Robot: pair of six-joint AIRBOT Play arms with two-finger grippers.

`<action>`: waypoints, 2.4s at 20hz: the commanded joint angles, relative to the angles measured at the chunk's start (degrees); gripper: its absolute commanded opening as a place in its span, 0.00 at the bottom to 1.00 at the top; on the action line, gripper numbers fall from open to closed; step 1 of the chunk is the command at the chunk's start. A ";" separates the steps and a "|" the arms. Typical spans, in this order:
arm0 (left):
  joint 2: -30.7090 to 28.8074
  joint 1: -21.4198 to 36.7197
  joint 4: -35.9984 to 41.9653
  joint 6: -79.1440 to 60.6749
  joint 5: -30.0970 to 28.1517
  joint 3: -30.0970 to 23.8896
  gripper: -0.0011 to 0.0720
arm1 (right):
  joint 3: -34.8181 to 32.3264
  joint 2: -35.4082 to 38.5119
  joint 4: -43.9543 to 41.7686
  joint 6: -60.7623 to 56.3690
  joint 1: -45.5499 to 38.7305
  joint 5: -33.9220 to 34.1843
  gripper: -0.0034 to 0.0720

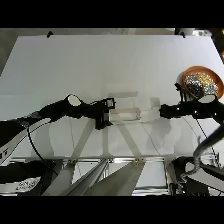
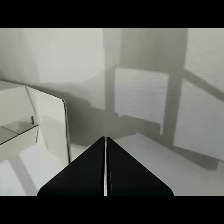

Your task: Fold the box and place the chain.

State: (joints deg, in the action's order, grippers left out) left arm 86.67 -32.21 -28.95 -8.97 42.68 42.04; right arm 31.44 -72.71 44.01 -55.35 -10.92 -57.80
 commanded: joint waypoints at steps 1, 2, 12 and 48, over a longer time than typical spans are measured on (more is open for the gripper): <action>-0.04 -0.02 0.00 0.00 -0.02 -0.02 0.03 | -0.02 -2.21 -4.37 2.21 1.81 0.57 0.07; -0.04 -0.02 0.00 0.00 0.00 -0.02 0.03 | -0.02 -2.40 -5.68 3.10 2.05 0.59 0.07; -0.04 -0.02 0.00 0.00 0.00 -0.02 0.03 | -0.02 -4.74 -10.34 4.92 4.83 -0.07 0.07; -0.04 -0.02 -0.02 0.00 -0.02 -0.02 0.03 | 2.84 6.03 -6.23 -4.07 17.66 -2.10 0.72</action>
State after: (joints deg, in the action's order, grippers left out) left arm 86.67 -32.21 -28.95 -8.95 42.68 42.04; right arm 34.00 -66.78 36.27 -56.69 3.95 -62.65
